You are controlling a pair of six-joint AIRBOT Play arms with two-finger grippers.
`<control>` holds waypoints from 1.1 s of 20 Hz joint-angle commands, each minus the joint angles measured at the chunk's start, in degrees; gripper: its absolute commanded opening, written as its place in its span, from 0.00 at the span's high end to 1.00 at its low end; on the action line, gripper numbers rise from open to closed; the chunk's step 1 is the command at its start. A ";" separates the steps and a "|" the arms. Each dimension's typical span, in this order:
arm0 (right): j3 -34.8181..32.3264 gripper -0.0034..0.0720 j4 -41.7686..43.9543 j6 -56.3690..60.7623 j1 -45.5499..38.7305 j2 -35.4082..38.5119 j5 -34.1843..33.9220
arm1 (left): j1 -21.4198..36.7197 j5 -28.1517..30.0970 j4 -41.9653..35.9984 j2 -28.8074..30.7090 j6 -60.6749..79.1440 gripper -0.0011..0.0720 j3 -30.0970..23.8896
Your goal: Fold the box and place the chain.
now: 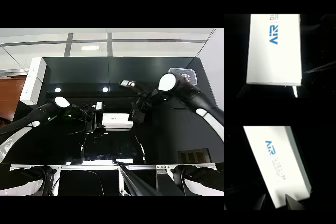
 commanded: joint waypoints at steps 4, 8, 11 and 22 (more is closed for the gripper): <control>-7.10 0.94 14.34 15.34 -4.74 2.47 5.14 | 0.00 0.09 -0.04 -0.02 -0.04 0.31 0.02; -16.59 0.94 31.80 15.30 -4.31 2.38 -12.85 | 0.00 0.11 -0.04 -0.02 -0.04 0.31 0.02; -19.21 0.94 32.37 15.34 -4.33 0.61 -16.96 | 0.00 0.11 -0.04 -0.02 -0.04 0.31 0.02; -19.23 0.94 29.42 15.56 -4.52 -2.19 -15.19 | 0.00 0.02 -0.07 -0.02 -0.04 0.31 0.02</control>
